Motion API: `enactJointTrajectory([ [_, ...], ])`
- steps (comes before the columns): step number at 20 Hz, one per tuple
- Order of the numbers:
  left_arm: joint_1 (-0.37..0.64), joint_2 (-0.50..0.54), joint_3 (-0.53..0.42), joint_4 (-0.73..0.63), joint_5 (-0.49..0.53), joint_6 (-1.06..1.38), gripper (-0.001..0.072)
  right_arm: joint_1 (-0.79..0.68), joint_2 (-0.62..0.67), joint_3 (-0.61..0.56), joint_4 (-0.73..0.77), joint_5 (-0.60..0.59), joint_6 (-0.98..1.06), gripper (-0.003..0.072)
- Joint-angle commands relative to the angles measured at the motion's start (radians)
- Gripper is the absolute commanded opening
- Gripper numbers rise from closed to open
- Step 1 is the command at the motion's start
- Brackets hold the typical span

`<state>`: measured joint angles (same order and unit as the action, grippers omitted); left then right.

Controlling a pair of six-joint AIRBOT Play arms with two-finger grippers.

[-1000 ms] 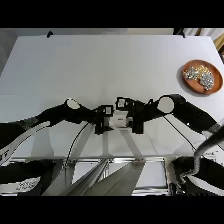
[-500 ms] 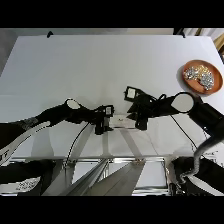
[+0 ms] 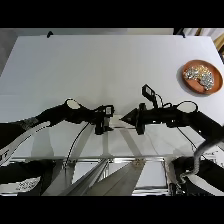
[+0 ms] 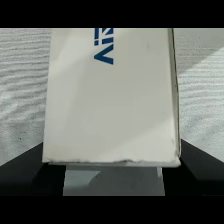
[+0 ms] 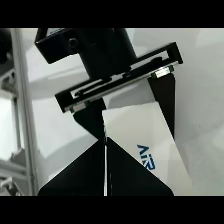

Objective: Fold the box and place the chain.

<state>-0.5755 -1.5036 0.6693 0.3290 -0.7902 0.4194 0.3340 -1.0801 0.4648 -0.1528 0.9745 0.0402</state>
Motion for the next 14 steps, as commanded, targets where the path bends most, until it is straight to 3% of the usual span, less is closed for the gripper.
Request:
enactJointTrajectory([
  [1, 0.000, 0.000, 0.000, 0.000, 0.001, 0.000, 0.0212, -0.006, -0.077, -0.050, 0.168, 0.001, -0.120, 0.0013],
  [14, 0.000, 0.000, 0.000, 0.000, 0.001, 0.000, 0.0212, -0.005, -0.114, -0.080, 0.074, -0.025, -0.117, 0.0013],
])
